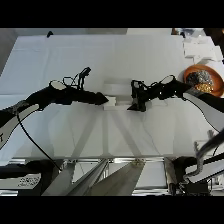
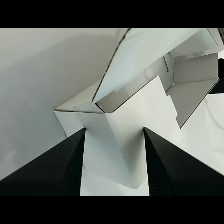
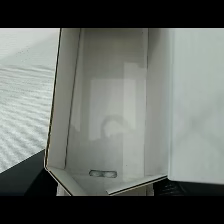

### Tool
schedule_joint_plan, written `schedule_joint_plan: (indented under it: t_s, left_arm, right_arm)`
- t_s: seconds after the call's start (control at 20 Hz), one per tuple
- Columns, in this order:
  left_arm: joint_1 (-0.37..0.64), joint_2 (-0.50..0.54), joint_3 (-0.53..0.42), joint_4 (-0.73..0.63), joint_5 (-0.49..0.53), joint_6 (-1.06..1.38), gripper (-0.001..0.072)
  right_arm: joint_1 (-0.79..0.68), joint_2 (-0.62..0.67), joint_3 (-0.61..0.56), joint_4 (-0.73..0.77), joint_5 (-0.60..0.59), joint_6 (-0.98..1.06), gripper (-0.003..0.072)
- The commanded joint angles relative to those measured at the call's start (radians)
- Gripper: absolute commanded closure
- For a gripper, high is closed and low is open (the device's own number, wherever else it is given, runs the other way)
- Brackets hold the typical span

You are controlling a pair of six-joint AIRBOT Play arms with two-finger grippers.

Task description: Fold the box and place the chain.

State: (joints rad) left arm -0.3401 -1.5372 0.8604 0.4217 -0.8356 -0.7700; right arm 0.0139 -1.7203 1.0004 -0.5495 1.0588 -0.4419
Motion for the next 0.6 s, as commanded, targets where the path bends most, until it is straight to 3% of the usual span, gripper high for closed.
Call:
schedule_joint_plan:
  t_s: [0.0, 0.55]
  left_arm:
    - [-0.008, -0.001, 0.027, 0.081, 0.007, -0.068, 0.0307]
    - [-0.011, -0.015, 0.042, 0.066, 0.061, -0.077, 0.0308]
  right_arm:
    - [0.0, 0.0, 0.0, 0.001, -0.001, -0.001, 0.0229]
    - [0.0, 0.0, 0.0, 0.001, -0.001, -0.001, 0.0229]
